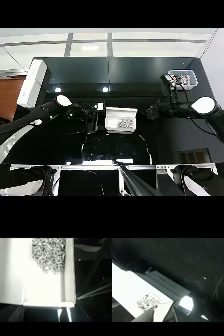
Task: Fold the box and place the chain.
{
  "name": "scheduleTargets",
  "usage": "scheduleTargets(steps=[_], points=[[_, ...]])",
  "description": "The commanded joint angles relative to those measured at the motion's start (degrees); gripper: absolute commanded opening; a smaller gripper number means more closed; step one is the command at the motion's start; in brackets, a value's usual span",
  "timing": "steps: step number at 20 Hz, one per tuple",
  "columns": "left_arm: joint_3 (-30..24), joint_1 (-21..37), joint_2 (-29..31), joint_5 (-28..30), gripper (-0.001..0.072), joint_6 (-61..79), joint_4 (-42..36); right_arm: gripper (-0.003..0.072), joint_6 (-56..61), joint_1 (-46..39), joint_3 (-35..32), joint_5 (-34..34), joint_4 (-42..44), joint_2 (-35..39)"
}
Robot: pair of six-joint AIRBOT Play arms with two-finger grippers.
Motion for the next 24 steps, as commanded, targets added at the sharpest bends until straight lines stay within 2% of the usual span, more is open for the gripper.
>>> scheduleTargets(steps=[1,4,5,6,7,8,12,14,17,21,24], points=[[0.11,-0.66,-0.63,1.40,0.0685,-0.24,-0.35,0.0283,-0.04,0.04,0.04,-1.84,0.02,0.00],[0.13,-0.70,-0.63,2.25,0.0685,-0.24,-0.85,0.0283,-0.02,0.04,0.07,-4.28,0.26,0.00],[0.13,-0.70,-0.63,2.23,0.0646,-0.24,-0.85,0.0284,-0.02,0.04,0.07,-5.53,1.03,0.00],[0.13,-0.70,-0.63,2.16,0.0505,-0.24,-0.85,0.0286,-0.02,0.04,0.07,-7.06,2.67,0.00],[0.13,-0.70,-0.63,2.12,0.0397,-0.24,-0.83,0.0383,0.00,0.02,0.07,-8.94,5.95,0.00],[0.13,-0.70,-0.63,2.16,0.0385,-0.24,-0.83,0.0720,-0.02,0.04,0.07,-10.49,9.49,0.00],[0.13,-0.70,-0.63,2.21,0.0385,-0.24,-0.83,0.0720,-0.22,2.80,0.07,-16.15,13.84,-3.08],[0.13,-0.70,-0.63,2.21,0.0385,-0.24,-0.85,0.0720,-1.25,5.25,0.07,-15.41,13.75,-6.95],[0.13,-0.70,-0.63,2.21,0.0385,-0.24,-0.85,0.0720,-13.27,8.90,0.17,-12.00,13.03,-9.42],[0.13,-0.70,-0.63,2.19,0.0385,-0.24,-0.81,0.0720,-30.16,9.18,4.68,-0.37,7.21,-8.20],[0.13,-0.70,-0.63,2.21,0.0385,-0.24,-0.76,0.0720,-40.19,10.01,5.05,1.99,4.98,-8.33]])
